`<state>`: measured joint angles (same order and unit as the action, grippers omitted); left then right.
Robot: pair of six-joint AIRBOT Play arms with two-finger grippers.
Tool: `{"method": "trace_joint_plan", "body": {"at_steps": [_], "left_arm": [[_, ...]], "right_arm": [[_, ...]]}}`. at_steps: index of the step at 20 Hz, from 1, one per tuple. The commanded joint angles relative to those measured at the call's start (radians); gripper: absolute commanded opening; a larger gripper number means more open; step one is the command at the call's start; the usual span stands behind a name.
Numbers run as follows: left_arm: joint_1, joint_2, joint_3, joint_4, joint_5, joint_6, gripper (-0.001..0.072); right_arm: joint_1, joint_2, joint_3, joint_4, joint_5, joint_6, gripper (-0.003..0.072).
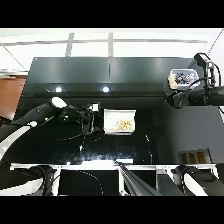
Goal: Fold the box and place the chain.
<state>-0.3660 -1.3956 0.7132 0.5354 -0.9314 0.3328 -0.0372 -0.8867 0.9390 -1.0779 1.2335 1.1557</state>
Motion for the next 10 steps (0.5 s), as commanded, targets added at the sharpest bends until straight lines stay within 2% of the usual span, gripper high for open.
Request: {"method": "trace_joint_plan", "body": {"at_steps": [1, 10], "left_arm": [[-0.009, -0.001, 0.001, -0.005, 0.013, -0.014, 0.0708], [-0.027, -0.002, 0.001, -0.016, 0.031, -0.029, 0.0708]], "right_arm": [[0.000, 0.000, 0.000, -0.006, -0.001, -0.001, 0.0442], [0.000, 0.000, 0.000, -0.017, -0.004, -0.001, 0.0442]]}}
